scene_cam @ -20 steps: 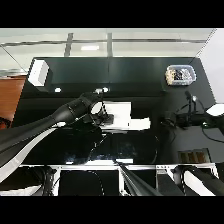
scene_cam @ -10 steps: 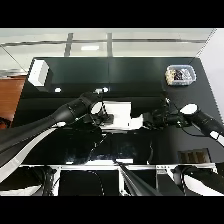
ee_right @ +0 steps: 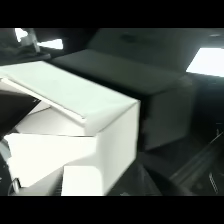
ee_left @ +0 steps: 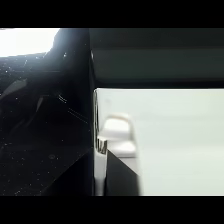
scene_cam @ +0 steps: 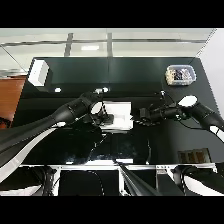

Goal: Fold the box and place the chain.

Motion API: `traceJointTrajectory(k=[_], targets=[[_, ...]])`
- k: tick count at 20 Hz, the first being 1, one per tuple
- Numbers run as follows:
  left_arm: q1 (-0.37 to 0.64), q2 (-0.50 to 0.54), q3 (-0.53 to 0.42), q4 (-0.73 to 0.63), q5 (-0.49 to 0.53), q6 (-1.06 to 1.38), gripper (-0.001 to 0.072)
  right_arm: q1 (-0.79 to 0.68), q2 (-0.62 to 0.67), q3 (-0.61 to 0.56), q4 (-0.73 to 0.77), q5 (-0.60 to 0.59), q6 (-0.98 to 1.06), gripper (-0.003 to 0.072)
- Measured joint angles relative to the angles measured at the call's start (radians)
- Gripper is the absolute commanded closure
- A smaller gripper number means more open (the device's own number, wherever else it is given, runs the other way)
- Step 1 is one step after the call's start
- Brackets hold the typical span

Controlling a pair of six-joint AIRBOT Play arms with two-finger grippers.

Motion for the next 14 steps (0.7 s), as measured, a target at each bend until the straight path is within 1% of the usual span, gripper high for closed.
traceJointTrajectory(k=[3,4,5,7,9,14], targets=[[0.000,0.000,0.000,0.000,0.000,0.000,0.0684,0.052,0.000,0.025,-0.007,-0.024,0.024,0.0329],[0.000,0.000,0.000,-0.001,0.000,0.000,0.0685,0.072,0.000,0.039,-0.029,-0.034,0.052,0.0348],[0.000,0.000,0.000,-0.003,0.000,0.000,0.0684,0.092,0.000,0.052,-0.056,-0.044,0.081,0.0399],[0.000,0.000,0.000,-0.003,0.000,0.000,0.0685,0.134,0.000,0.080,-0.115,-0.063,0.146,0.0400],[0.000,0.000,0.000,-0.004,0.000,0.000,0.0684,0.169,-0.002,0.101,-0.170,-0.081,0.207,0.0420],[0.000,0.000,0.000,-0.006,0.000,0.000,0.0684,0.251,-0.017,0.141,-0.343,-0.112,0.377,0.0420]])
